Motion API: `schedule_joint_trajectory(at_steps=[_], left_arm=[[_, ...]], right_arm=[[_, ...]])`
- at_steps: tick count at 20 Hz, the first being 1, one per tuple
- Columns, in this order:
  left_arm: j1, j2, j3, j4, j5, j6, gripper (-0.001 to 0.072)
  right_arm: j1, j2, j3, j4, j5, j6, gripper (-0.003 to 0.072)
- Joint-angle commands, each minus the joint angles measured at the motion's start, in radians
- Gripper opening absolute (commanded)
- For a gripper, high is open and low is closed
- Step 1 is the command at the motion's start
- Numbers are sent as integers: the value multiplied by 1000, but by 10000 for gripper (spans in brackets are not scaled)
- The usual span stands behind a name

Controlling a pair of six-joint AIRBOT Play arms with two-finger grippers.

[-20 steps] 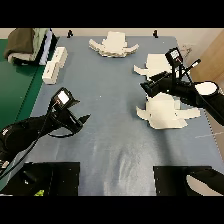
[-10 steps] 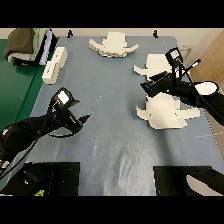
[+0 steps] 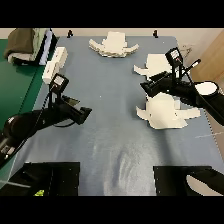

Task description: Fold the box.

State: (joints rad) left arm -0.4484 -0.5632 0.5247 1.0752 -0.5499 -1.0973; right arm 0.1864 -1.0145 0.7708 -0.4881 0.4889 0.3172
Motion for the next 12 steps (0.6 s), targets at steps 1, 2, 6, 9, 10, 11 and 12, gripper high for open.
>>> schedule_joint_trajectory(at_steps=[1,2,6,9,10,11,12], left_arm=[[83,-193,123,1,-155,-161,705],[104,-252,172,-4,-200,-179,705],[120,-383,281,-11,-220,-212,705],[119,-397,285,-35,-138,-211,705],[119,-397,285,-35,-113,-211,706],[119,-397,285,-35,-100,-211,705],[119,-397,285,-35,-86,-211,705]], right_arm=[[-1,0,1,45,53,149,550],[-1,0,3,34,63,278,550],[-111,0,11,-404,356,1067,550],[-312,8,55,-725,668,1378,549],[-369,12,69,-766,712,1385,550],[-414,14,77,-770,731,1385,550],[-450,14,81,-770,727,1385,550]])
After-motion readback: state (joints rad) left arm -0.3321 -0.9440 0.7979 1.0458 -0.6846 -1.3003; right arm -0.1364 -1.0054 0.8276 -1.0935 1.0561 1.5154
